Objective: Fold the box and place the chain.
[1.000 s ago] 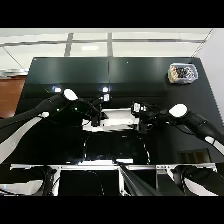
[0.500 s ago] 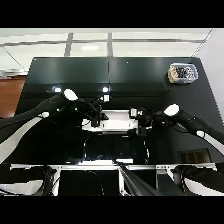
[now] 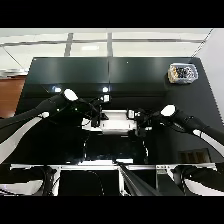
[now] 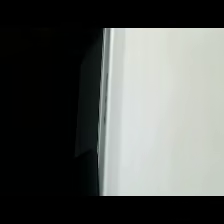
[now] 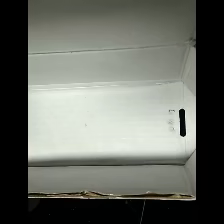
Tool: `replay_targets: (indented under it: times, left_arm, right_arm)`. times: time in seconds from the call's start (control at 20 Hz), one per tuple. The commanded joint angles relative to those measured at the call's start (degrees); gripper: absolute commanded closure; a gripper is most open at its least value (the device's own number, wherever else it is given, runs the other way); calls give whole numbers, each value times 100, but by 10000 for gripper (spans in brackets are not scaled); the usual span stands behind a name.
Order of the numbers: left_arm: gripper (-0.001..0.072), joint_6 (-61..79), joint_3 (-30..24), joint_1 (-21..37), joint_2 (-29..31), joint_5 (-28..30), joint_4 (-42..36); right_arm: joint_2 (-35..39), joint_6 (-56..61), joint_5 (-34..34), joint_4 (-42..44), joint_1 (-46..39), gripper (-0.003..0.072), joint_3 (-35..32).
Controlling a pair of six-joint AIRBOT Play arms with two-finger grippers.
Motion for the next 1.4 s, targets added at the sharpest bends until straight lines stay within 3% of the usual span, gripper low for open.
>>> replay_targets:
  times: [0.0, 0.1, 0.2, 0.35, 0.4, 0.5, 0.55, 0.65, 0.75, 0.85, 0.9, 0.95, 1.0, 1.05, 1.15, 1.35]
  left_arm:
    - [683, -2, 4, -2, -4, 9, -4]
    - [683, -2, 4, 0, -4, 9, -4]
    - [683, -4, 4, 2, -4, 9, -4]
    - [678, -9, 9, 9, 4, 4, -2]
    - [564, -48, 9, 22, 42, 2, 0]
    - [108, -472, 20, 90, 234, 4, 11]
    - [5, -929, 22, 144, 396, 2, 26]
    - [4, -1947, 22, 286, 833, -138, 584]
    - [5, -3366, 22, 420, 1259, -560, 1757]
    - [20, -4686, 22, 586, 1541, -1482, 2651]
    - [148, -5134, 20, 675, 1585, -2096, 2752]
    - [409, -5405, -2, 741, 1572, -2634, 2599]
    - [683, -5429, -90, 765, 1550, -3056, 2168]
    - [681, -5335, -214, 752, 1515, -3217, 1488]
    - [683, -4531, -492, 708, 1373, -2824, -125]
    - [683, -3657, -560, 616, 1095, -365, -1733]
  right_arm:
    - [-15, 74, -57, -81, 20, -16, 13]
    - [-15, 72, -59, -83, 17, -14, 11]
    - [-15, 72, -48, -96, 20, 258, 11]
    - [-15, 72, -52, -94, 20, 255, 11]
    - [-15, 72, -50, -94, 20, 255, 13]
    - [-15, 72, -52, -94, 20, 255, 11]
    - [-15, 72, -52, -96, 20, 255, 11]
    - [-15, 72, -52, -98, 20, 255, 11]
    - [-15, 72, -50, -103, 20, 255, 11]
    - [-15, 72, -44, -105, 20, 255, 11]
    - [-15, 68, -31, -116, 20, 257, 11]
    - [-15, 66, -26, -116, 20, 329, 11]
    - [-15, 44, 2, -120, 20, 498, 11]
    - [-15, 37, 7, -120, 20, 562, 11]
    - [-15, 39, -2, -111, 20, 561, 11]
    - [-15, 37, -26, -114, 20, 560, 11]
